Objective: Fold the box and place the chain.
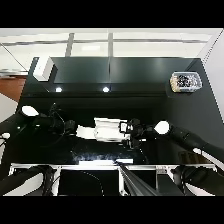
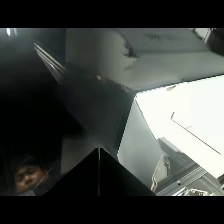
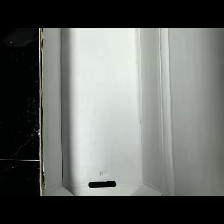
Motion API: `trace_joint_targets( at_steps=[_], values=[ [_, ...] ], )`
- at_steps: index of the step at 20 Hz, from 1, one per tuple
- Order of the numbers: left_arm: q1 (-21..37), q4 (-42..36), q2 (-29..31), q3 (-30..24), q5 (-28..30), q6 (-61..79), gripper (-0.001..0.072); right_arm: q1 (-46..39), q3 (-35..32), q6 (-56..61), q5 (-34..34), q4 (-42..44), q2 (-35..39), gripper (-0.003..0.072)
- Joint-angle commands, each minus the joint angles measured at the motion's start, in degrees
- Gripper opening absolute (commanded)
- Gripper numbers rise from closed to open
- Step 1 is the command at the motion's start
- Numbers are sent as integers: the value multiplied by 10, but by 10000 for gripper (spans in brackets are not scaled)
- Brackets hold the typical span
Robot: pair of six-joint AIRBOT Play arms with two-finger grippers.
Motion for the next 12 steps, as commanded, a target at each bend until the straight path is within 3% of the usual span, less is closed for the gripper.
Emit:
trace_joint_targets(
  at_steps=[1, 6, 12],
  values=[
    [-23, -10, -18, -1, 10, 6, 32, 0, 0, 0, 0, 0, 0, 478],
    [-22, -25, -22, -1, 35, 9, 33, 0, 0, 0, 0, 0, 0, 478],
    [-22, -82, -24, -1, 17, 71, 32, 0, 0, 0, 0, 0, 0, 478]
  ],
)
